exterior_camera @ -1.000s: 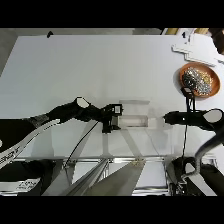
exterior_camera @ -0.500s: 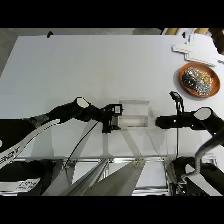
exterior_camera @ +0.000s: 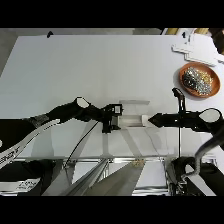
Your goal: Fold the box and place the chain.
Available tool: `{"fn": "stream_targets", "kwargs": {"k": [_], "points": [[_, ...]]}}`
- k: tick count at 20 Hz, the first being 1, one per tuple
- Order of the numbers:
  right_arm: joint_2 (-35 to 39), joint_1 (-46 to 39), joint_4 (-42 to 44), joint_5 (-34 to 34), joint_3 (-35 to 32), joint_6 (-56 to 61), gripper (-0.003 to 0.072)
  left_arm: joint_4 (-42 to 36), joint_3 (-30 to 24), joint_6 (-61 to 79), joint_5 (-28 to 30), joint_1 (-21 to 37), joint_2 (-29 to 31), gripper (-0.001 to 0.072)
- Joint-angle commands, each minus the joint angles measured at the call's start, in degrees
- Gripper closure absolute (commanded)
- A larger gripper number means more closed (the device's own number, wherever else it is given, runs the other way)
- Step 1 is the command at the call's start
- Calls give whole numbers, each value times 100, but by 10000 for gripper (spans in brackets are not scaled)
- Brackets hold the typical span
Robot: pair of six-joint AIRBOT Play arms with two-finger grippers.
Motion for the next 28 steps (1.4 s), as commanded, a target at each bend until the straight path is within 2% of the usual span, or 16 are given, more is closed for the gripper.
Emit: {"fn": "stream_targets", "kwargs": {"k": [1, 2, 3, 4, 7, 13, 17, 21, 24, 28], "points": [[94, 79, 101, 39, -2, -20, 343, 2, 4, 0, 2, 2, 2, 399], [63, 205, 109, -17, -2, 0, 332, 2, 4, 0, 2, 2, 2, 399], [4, 404, 107, -105, -2, 59, 251, 2, 4, 0, 2, 2, 2, 399], [-74, 601, 68, -221, 0, 170, 213, 2, 4, 0, 2, 2, 2, 399], [-302, 1147, -343, -614, 72, 723, 211, 2, 4, 0, 2, 2, 2, 399], [-398, 1886, -2428, -664, 848, 3067, 212, 2, 4, 0, 2, 2, 2, 399], [-719, 2269, -2647, -579, 964, 3650, 222, 2, 4, 0, 2, 2, 2, 399], [-1294, 2734, -2970, -522, 1440, 4264, 232, 2, 4, 0, 2, 2, 2, 399], [-1631, 3036, -3506, -225, 1784, 4848, 232, 2, 4, 0, 2, 2, 2, 399], [-1934, 3257, -3932, 70, 1891, 5348, 234, 2, 4, 0, 4, 2, 2, 399]]}}
